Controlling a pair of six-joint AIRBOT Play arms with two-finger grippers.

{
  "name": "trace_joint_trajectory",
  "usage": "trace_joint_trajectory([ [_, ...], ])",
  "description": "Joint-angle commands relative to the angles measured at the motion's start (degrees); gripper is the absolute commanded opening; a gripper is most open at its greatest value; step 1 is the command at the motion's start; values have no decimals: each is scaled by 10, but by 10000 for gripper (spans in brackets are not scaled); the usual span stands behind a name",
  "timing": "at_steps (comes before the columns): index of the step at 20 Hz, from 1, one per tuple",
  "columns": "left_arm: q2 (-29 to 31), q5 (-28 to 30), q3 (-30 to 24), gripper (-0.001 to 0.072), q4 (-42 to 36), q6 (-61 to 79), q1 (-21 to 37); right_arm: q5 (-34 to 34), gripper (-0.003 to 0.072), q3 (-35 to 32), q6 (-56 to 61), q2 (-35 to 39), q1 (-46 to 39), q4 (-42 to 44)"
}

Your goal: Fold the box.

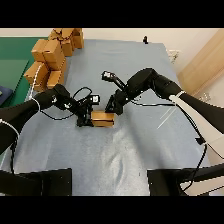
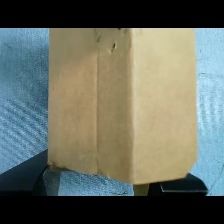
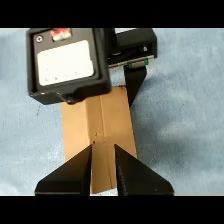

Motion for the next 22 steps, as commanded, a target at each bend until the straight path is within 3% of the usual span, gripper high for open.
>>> trace_joint_trajectory([
  [1,0,0,0,54,0,0,0,-2,237,0,-14,0,16,-1],
  [5,0,0,0,53,0,0,0,-12,225,0,10,1,39,-30],
  [11,0,0,0,54,0,0,0,38,219,-1,57,0,57,-97],
  [12,0,0,0,54,0,0,0,43,140,-3,57,0,58,-106],
  [15,0,0,0,54,0,0,0,58,138,-3,63,1,63,-111],
  [17,0,0,0,54,0,0,0,57,51,-3,63,2,64,-111],
  [22,0,0,0,54,0,0,0,42,39,-3,63,17,64,-99],
])
